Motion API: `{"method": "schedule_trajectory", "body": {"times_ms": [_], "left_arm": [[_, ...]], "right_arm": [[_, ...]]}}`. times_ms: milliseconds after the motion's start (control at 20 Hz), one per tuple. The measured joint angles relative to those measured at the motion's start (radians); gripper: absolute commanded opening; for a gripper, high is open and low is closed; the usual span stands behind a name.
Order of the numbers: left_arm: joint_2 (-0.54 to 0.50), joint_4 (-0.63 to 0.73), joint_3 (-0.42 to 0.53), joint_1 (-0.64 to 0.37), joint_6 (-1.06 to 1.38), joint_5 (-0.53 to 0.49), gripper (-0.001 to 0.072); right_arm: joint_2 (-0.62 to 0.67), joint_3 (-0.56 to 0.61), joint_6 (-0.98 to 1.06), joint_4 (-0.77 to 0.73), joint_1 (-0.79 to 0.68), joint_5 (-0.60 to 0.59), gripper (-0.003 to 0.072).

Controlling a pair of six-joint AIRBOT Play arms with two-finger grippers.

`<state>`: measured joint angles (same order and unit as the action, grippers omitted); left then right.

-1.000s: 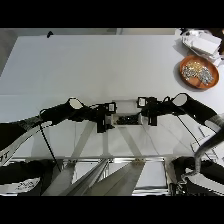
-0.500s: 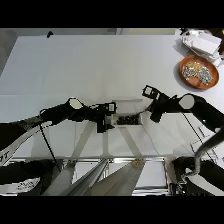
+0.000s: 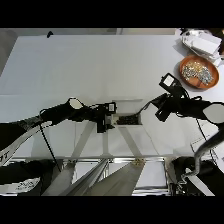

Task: Fold the box and place the chain.

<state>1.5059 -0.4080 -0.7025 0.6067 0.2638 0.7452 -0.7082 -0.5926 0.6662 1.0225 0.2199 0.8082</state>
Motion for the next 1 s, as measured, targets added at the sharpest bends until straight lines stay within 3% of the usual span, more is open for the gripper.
{"method": "schedule_trajectory", "body": {"times_ms": [400,600,1000], "left_arm": [[0.000,0.000,0.000,0.000,0.000,0.000,0.0323],[0.000,0.000,0.000,0.000,0.000,0.000,0.0323],[0.000,0.000,0.000,0.000,0.000,0.000,0.0323]], "right_arm": [[0.041,0.000,0.068,-0.187,0.183,-0.125,0.0012],[-0.039,0.000,0.120,-0.207,0.270,-0.198,0.0012],[-0.279,0.000,0.162,-0.211,0.368,-0.220,0.0016]]}}
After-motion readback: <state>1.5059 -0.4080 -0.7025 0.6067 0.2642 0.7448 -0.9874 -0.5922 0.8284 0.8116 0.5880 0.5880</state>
